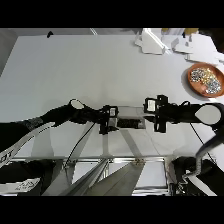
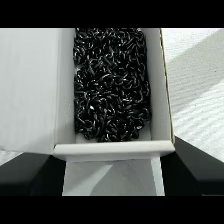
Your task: Fold the box and place the chain.
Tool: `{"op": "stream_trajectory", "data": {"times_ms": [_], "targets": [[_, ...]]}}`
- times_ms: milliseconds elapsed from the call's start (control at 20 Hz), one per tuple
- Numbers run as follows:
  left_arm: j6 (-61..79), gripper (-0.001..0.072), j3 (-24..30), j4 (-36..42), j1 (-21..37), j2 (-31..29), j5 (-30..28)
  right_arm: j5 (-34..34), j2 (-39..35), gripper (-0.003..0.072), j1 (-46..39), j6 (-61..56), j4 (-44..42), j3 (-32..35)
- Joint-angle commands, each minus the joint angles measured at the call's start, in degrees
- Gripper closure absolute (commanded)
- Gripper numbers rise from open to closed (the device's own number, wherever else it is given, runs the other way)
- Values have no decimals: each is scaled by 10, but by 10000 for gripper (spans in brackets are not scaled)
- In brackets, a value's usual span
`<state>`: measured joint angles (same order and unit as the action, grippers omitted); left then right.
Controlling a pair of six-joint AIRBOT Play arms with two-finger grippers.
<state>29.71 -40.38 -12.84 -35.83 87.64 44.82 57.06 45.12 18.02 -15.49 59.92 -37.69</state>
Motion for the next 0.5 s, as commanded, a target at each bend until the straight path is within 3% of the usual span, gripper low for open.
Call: {"op": "stream_trajectory", "data": {"times_ms": [0, 150, 250, 300, 450], "targets": [[0, 575, 0, 0, 0, 0, 0, 75, 26, 451, -49, -5, -7, -81], [0, 575, 0, 0, 0, 0, 0, 73, 80, 499, -81, -6, -67, -135], [0, 574, 0, 0, 0, 0, 0, 67, 129, 626, -87, -18, -128, -138], [0, 574, 0, 0, 0, 0, 0, 70, 158, 650, -87, -31, -149, -138], [0, 575, 0, 0, 0, 0, 0, 98, 223, 651, -78, -38, -153, -137]]}}
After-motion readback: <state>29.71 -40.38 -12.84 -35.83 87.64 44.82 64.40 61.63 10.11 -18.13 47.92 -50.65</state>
